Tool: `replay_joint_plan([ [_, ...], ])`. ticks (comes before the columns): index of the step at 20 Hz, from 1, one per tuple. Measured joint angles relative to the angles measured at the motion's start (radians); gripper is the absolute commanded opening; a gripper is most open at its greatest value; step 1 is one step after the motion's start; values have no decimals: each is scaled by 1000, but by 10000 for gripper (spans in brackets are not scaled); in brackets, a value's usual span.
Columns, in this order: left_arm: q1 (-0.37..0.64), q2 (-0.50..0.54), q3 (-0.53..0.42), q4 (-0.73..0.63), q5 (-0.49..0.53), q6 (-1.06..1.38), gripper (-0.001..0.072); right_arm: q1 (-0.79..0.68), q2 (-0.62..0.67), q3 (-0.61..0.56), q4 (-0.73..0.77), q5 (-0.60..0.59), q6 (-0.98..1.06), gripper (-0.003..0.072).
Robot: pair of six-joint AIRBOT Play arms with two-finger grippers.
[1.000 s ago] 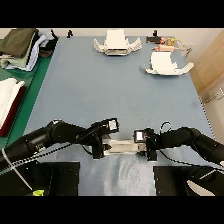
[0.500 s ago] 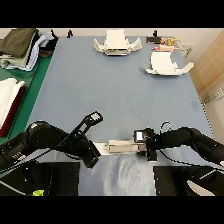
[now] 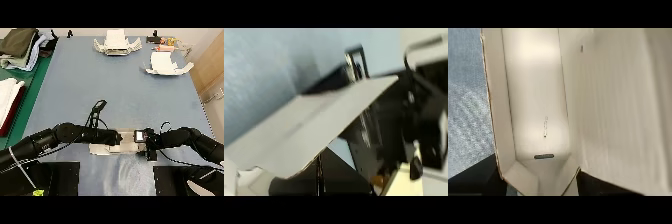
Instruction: Fold the box.
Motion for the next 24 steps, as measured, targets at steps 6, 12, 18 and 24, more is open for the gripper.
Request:
replay_joint_plan([
  [6, 67, -97, 2, -22, 48, -30, 15, 0, 0, 0, 1, 0, 0, 472],
  [12, 78, -190, 3, -26, 36, -45, 15, 0, 0, 0, 2, 2, 1, 472],
  [18, 93, -166, 60, -1, -31, 47, 15, 0, 0, 0, 0, 1, 0, 472],
  [24, 230, 89, 83, 217, -263, 104, 15, 0, 0, 0, -1, 1, -1, 472],
])
